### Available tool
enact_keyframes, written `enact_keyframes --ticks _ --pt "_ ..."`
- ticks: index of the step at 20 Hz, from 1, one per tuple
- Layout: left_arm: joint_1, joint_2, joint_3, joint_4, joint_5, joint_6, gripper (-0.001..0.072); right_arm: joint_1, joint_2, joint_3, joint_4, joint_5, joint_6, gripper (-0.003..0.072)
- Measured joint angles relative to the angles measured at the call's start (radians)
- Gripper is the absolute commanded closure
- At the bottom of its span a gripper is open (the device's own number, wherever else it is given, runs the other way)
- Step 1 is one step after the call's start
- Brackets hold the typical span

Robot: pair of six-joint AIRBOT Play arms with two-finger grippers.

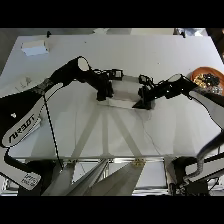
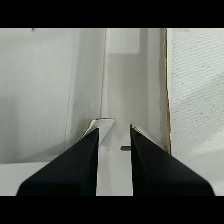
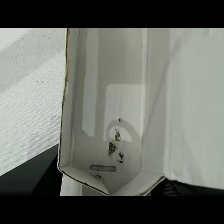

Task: Fold the box and place the chain.

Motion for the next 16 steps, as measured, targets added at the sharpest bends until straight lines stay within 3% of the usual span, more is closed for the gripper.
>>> enact_keyframes --ticks 5,8,9,10,16 --pt "0.009 0.058 0.0 0.006 -0.018 -0.003 0.0492 0.0 0.0 0.0 -0.002 0.0 -0.002 0.0394" --pt "0.024 0.115 0.0 0.036 -0.079 -0.011 0.0504 0.0 0.0 0.0 -0.002 0.001 -0.002 0.0394" --pt "0.029 0.14 0.0 0.056 -0.101 -0.024 0.0557 0.0 0.0 0.0 -0.001 0.001 -0.002 0.0394" --pt "0.032 0.163 0.0 0.084 -0.116 -0.047 0.0701 0.0 0.0 0.0 -0.002 0.001 -0.002 0.0394" --pt "0.047 0.259 -0.008 0.329 -0.153 -0.39 0.0694 0.0 0.0 0.0 -0.001 0.002 0.0 0.0394"
